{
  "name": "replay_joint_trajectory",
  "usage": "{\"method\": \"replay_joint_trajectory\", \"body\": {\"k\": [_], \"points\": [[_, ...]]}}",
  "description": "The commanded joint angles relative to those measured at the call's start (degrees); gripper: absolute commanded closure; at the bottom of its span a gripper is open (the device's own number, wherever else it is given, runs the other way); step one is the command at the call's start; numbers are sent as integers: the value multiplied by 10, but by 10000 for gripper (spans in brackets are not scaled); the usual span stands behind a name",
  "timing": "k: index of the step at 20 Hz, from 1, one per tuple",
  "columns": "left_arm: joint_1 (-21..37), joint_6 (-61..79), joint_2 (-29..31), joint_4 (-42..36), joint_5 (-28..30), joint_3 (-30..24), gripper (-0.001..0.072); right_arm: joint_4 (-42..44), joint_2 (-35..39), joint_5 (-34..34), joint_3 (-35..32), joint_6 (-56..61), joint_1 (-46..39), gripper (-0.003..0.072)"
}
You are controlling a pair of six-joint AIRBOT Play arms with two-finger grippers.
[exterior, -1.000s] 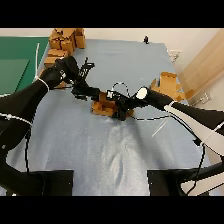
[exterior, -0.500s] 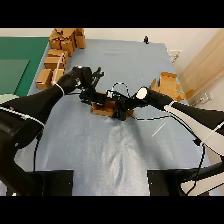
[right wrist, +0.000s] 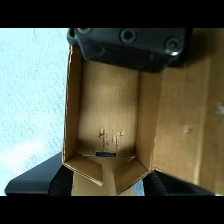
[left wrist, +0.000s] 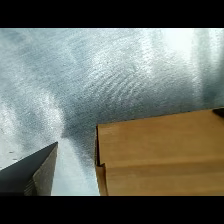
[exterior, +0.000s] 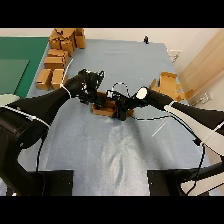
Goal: Fold the box.
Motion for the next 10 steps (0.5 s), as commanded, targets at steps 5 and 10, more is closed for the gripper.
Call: {"method": "replay_joint_trajectory", "body": {"k": [5,10], "points": [[-12,-74,-5,58,-26,0,159,0,0,0,0,0,0,177],[-23,-90,-5,55,-22,0,461,0,0,0,0,3,0,177]]}}
